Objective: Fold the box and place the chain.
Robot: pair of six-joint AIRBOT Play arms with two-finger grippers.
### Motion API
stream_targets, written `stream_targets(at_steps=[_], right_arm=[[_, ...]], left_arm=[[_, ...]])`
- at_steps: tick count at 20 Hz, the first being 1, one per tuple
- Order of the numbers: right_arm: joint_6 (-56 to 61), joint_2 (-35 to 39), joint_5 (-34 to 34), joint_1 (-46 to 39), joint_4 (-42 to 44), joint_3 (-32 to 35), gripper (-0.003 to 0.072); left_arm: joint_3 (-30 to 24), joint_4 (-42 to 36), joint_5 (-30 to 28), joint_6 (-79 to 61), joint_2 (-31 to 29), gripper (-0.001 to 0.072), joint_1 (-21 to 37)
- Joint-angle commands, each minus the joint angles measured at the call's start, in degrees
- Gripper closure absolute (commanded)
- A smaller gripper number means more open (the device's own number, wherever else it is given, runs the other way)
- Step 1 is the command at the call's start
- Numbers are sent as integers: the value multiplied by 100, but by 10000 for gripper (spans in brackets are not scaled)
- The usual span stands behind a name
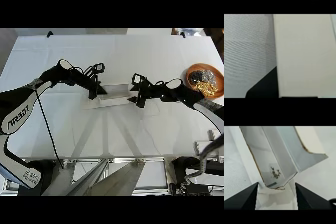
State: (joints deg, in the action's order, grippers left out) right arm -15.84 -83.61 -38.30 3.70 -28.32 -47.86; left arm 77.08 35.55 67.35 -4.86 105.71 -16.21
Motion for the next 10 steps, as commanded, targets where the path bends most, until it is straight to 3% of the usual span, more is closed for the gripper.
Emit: stream_targets(at_steps=[1, 5, 10], right_arm=[[48, 4, 168, -2, -15, 0, 206], [-678, 4, 107, -4, 179, 0, 206], [-973, -39, -459, -208, 315, 0, 206]], left_arm=[[0, 4, 17, -4, -2, 704, 4], [0, 4, 17, -4, -2, 704, 4], [0, 4, 17, -4, -2, 704, 4]])
